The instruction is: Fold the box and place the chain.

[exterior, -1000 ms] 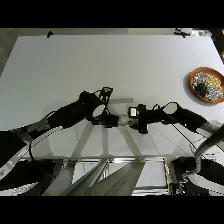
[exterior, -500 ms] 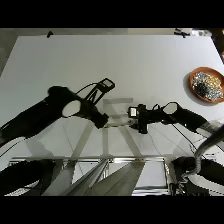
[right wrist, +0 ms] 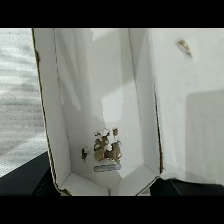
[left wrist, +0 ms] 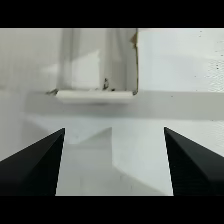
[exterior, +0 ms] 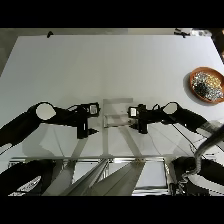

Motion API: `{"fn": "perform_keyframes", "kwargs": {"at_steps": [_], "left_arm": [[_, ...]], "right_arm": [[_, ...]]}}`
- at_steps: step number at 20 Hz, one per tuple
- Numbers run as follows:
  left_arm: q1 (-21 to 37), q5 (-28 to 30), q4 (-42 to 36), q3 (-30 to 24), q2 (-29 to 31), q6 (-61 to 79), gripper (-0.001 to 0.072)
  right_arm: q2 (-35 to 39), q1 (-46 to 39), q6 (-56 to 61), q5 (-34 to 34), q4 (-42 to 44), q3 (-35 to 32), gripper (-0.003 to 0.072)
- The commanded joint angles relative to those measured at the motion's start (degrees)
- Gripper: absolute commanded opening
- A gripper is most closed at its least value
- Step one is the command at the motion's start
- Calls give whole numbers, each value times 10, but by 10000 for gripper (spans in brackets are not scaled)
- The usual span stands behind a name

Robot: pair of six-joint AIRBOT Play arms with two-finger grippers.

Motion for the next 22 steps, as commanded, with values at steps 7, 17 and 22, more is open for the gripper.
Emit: {"fn": "perform_keyframes", "kwargs": {"at_steps": [7,17,22], "left_arm": [[38,9,-152,-12,-108,270,708],[39,34,-230,-11,-134,197,711],[30,46,-209,-11,-142,201,711]], "right_arm": [[0,0,0,0,0,0,412],[0,0,0,0,0,0,412],[0,0,0,0,0,0,412]]}}
